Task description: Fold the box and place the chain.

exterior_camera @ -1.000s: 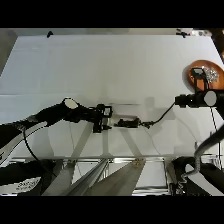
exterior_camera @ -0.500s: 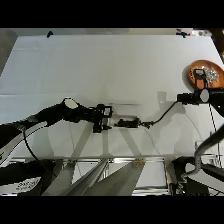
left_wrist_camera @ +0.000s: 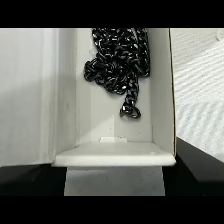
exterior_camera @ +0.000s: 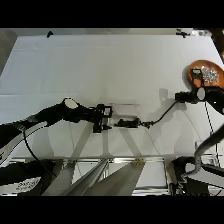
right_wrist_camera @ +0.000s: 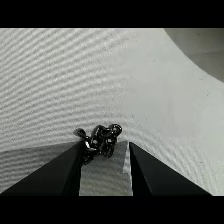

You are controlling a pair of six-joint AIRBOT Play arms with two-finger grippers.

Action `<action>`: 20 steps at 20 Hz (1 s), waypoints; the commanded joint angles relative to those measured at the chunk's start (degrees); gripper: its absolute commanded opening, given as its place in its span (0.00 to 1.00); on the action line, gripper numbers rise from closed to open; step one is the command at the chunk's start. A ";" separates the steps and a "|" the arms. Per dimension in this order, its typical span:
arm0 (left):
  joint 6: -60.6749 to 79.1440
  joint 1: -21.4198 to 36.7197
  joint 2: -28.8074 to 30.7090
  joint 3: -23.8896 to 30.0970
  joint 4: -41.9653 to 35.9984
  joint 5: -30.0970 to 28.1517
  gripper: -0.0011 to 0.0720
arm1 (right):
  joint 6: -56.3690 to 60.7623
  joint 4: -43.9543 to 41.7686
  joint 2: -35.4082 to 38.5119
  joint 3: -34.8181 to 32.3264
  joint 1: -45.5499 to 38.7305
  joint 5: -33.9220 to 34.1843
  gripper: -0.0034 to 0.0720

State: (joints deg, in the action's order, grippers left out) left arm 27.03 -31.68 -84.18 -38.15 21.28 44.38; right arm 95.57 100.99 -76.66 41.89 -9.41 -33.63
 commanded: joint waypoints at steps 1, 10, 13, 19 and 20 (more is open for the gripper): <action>0.00 0.04 0.04 -0.02 0.00 0.00 0.53 | -0.07 -1.18 -1.46 0.02 0.44 -0.70 0.48; 0.00 0.04 0.04 -0.02 0.00 0.00 0.53 | -0.07 -0.83 -0.09 0.02 2.21 -3.28 0.06; 0.00 0.04 0.04 -0.02 0.00 -0.02 0.53 | -0.07 -0.90 3.80 0.02 2.21 -3.98 0.06; 0.00 0.04 0.04 -0.02 0.00 -0.02 0.53 | -2.29 -5.92 14.97 0.02 2.21 -9.18 0.06; 0.00 0.04 0.04 -0.02 0.00 0.00 0.53 | -4.68 -8.85 17.05 0.02 2.21 -10.60 0.06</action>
State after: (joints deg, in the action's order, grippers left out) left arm 27.03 -31.68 -84.18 -38.15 21.26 44.38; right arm 94.41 97.41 -64.69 41.89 -7.25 -40.58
